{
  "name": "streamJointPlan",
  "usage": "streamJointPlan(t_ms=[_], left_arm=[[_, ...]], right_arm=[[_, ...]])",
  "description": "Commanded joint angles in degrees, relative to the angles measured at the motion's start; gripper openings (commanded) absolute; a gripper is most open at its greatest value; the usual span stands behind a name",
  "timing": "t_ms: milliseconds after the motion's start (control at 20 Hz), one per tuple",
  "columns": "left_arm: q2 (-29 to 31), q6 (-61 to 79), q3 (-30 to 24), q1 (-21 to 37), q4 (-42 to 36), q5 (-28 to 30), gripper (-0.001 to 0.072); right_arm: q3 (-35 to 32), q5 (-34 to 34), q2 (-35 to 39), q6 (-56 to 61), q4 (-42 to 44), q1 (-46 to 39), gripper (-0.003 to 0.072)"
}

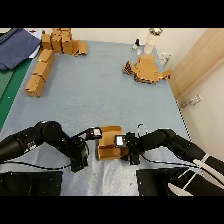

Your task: Fold the box.

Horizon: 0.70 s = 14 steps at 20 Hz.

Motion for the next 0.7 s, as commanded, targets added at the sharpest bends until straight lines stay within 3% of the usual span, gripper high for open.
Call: streamJointPlan(t_ms=[0,350,650], left_arm=[[1.55,9.4,-4.59,2.71,-2.49,7.85,0.0702],[0.7,14.12,-4.59,-4.07,-2.49,23.32,0.0712],[-3.58,14.12,-4.22,-6.62,-2.95,25.92,0.0712]], right_arm=[[-0.02,-0.02,0.02,0.02,0.02,-0.02,0.0522],[-0.02,0.0,0.02,0.02,0.02,-0.02,0.0522],[-0.02,0.0,0.02,0.02,0.02,-0.02,0.0523]])
